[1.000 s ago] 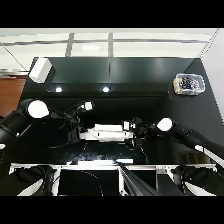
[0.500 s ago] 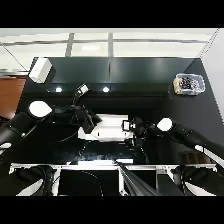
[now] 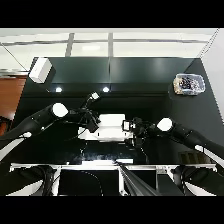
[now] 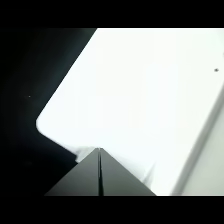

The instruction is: Fold the box and place the chain.

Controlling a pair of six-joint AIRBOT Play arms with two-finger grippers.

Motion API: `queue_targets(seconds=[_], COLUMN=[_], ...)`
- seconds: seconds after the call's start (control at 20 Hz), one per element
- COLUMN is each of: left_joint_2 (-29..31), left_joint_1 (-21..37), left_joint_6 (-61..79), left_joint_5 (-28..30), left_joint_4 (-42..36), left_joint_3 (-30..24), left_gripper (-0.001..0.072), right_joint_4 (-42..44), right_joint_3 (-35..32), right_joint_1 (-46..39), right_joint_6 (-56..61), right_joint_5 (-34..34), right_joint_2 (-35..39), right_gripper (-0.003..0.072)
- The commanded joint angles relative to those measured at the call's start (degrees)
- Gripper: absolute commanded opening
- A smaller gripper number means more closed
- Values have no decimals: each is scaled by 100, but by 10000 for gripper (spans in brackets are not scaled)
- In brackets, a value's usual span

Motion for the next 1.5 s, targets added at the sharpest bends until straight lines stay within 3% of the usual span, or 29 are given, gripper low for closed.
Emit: queue_targets(seconds=[0.0, 0.2, 0.35, 0.5, 0.55, 0.65, 0.7, 0.8, 0.95, 1.15, 1.35, 1.4, 1.45], left_joint_2=[13, 841, 1530, 1768, 1762, 1762, 1753, 1676, 1486, 1263, 990, 949, 916], left_joint_1=[-92, 225, 667, 1198, 1268, 1255, 1255, 1220, 841, 313, 116, 76, 46], left_joint_6=[-208, -210, -116, 428, 577, 839, 984, 1803, 3482, 3624, 3563, 3563, 3563], left_joint_5=[81, -334, -1690, -2879, -2951, -2559, -2243, -1733, -1515, -894, -866, -839, -844], left_joint_4=[568, 719, 728, 649, 625, 605, 612, 605, 610, 544, -39, -140, -262], left_joint_3=[192, 315, 308, 105, -20, -323, -459, -686, -848, -866, -866, -866, -866], left_gripper=[23, 23, 27, 29, 116, 685, 703, 703, 703, 703, 676, 621, 515], right_joint_4=[4, 4, 4, 4, 4, 4, 4, 4, 4, 4, 4, 4, 4], right_joint_3=[-2, -2, -2, -2, -2, -2, -2, -2, -2, -2, -2, -2, -2], right_joint_1=[2, 2, 2, 2, 2, 2, 2, 2, 2, 2, 2, 2, 2], right_joint_6=[4, 4, 4, 4, 4, 4, 4, 4, 4, 4, 4, 4, 4], right_joint_5=[0, -2, 0, 0, 0, 0, 0, 0, -2, -2, -2, -2, 0], right_joint_2=[-4, -4, -4, -4, -4, -4, -4, -4, -4, -4, -4, -4, -4], right_gripper=[181, 181, 181, 181, 181, 181, 181, 181, 181, 181, 181, 181, 181])
